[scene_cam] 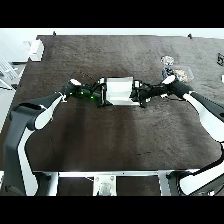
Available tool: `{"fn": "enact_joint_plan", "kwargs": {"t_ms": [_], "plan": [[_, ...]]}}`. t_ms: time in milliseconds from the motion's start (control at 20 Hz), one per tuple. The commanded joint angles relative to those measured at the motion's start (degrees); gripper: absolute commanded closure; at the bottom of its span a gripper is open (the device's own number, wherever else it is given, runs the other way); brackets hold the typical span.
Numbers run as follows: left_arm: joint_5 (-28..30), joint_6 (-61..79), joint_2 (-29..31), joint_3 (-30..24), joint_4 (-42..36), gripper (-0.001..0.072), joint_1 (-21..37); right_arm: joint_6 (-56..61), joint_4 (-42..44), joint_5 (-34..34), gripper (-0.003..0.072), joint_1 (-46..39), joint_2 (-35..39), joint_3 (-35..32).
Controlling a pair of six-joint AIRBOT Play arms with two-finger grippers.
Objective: Fold the box and place the chain.
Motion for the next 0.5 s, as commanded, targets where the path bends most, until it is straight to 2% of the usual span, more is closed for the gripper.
{"fn": "enact_joint_plan", "kwargs": {"t_ms": [0, 150, 450], "plan": [[0.0, 0.2, 0.0, 0.1, 0.1, 0.0236, 0.0, 6.0, -5.3, 0.0, 0.057, -0.9, 2.1, 0.0], [0.0, 0.2, 0.0, 0.1, 0.1, 0.0236, 0.0, 11.7, -7.7, 1.9, 0.0673, -2.2, 5.4, 0.0], [0.0, 0.2, 0.0, 0.1, 0.0, 0.0236, 0.0, 28.6, -7.6, 2.2, 0.0674, -8.0, 11.7, 0.0]]}}
